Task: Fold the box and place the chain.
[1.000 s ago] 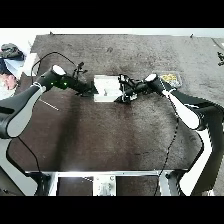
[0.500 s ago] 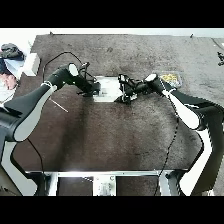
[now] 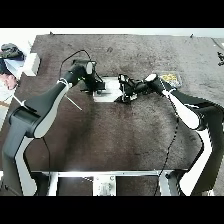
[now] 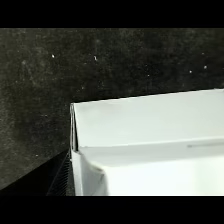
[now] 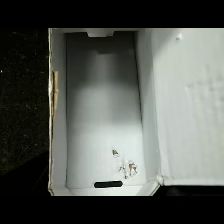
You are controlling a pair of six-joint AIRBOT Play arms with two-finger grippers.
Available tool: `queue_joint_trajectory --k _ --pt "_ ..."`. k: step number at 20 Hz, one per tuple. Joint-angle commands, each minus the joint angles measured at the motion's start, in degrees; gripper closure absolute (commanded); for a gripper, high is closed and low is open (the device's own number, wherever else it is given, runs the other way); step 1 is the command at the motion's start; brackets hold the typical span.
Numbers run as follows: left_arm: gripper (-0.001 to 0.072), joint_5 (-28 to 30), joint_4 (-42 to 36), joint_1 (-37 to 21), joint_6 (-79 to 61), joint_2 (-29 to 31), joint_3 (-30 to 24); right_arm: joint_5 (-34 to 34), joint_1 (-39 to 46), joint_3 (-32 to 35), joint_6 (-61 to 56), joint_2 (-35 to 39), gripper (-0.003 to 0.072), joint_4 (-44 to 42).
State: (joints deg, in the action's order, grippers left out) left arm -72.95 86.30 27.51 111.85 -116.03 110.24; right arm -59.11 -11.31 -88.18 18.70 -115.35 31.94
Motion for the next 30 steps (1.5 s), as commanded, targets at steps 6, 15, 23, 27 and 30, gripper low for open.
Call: queue_joint_trajectory --k 6,15,23,27,30 --pt "0.0446 -3.48 9.22 1.81 6.14 -3.17 3.5 0.0 -0.04 -0.04 -0.02 -0.02 0.0217 -0.02" --pt "0.0698 -3.04 10.71 1.95 6.67 -3.21 3.5 0.0 -0.04 -0.04 -0.04 -0.02 0.0217 -0.02" --pt "0.0141 -6.64 6.29 1.97 -5.05 -1.88 3.52 0.0 -0.04 -0.04 -0.02 -0.02 0.0217 -0.02" --pt "0.0142 -9.25 6.71 1.9 -9.46 2.89 4.83 0.0 -0.04 -0.04 -0.04 -0.02 0.0217 -0.02" --pt "0.0142 -8.87 9.99 1.9 -11.98 6.27 5.18 0.0 -0.07 -0.04 -0.04 -0.02 0.0217 -0.02"
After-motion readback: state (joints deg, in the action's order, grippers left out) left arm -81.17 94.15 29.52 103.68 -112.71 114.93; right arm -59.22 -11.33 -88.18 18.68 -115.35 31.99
